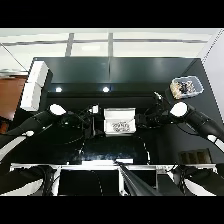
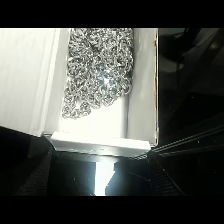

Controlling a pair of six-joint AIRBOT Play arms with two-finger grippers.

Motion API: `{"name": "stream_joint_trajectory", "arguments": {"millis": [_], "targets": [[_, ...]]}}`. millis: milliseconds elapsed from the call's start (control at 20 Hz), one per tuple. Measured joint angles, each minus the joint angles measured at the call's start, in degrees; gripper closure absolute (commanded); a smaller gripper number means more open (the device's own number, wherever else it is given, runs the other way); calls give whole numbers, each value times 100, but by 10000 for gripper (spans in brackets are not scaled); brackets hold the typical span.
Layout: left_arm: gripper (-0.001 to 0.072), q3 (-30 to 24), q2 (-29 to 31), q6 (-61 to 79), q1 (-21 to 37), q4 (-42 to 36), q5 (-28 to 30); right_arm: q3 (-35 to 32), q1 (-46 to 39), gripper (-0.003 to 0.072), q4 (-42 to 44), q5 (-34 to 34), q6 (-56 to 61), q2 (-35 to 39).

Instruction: Fold the box and place the chain.

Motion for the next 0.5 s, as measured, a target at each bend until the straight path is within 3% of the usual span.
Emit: {"name": "stream_joint_trajectory", "arguments": {"millis": [500], "targets": [[4, 101, -83, -9, -98, -13, 48, 0, 0, 667, -4, -9, 0, 0]]}}
